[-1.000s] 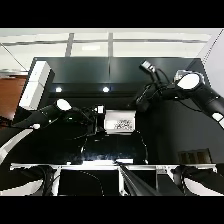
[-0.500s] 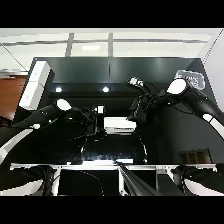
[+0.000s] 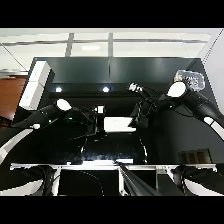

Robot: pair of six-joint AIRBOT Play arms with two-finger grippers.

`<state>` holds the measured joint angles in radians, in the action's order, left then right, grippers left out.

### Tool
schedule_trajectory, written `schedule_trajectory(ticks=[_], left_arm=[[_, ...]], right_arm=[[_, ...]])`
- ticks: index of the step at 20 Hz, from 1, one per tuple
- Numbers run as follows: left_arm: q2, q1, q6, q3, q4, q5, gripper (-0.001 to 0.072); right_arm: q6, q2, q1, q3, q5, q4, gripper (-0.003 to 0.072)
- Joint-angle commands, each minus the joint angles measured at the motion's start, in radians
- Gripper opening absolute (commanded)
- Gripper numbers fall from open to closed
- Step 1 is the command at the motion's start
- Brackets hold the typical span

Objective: Fold the box and place the chain.

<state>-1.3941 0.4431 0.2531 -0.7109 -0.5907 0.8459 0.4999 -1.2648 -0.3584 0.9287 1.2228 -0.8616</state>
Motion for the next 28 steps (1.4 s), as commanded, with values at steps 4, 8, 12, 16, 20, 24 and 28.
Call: schedule_trajectory(ticks=[4, 8, 12, 16, 20, 24, 28], left_arm=[[-0.001, 0.000, 0.000, 0.000, 0.000, -0.001, 0.0404], [-0.001, 0.000, 0.000, 0.000, 0.000, -0.001, 0.0404], [-0.001, 0.000, 0.000, 0.000, 0.000, -0.001, 0.0404], [-0.001, 0.000, 0.000, 0.000, 0.000, -0.001, 0.0404], [-0.001, 0.000, 0.000, 0.000, 0.000, -0.001, 0.0404], [-0.001, 0.000, 0.000, 0.000, 0.000, -0.001, 0.0404], [-0.001, 0.000, 0.000, 0.000, 0.000, -0.001, 0.0404]], right_arm=[[0.021, 0.015, -0.049, -0.010, -0.028, -0.019, 0.0699], [0.020, 0.014, -0.051, -0.026, -0.062, -0.038, 0.0700], [0.014, 0.014, -0.051, -0.026, -0.098, -0.041, 0.0701], [0.004, 0.014, -0.062, -0.026, -0.111, -0.079, 0.0700], [0.004, 0.014, -0.076, -0.025, -0.126, -0.078, 0.0333], [0.005, 0.014, -0.076, -0.025, -0.124, -0.077, 0.0297], [0.005, 0.014, -0.098, -0.027, -0.117, -0.078, 0.0297]])
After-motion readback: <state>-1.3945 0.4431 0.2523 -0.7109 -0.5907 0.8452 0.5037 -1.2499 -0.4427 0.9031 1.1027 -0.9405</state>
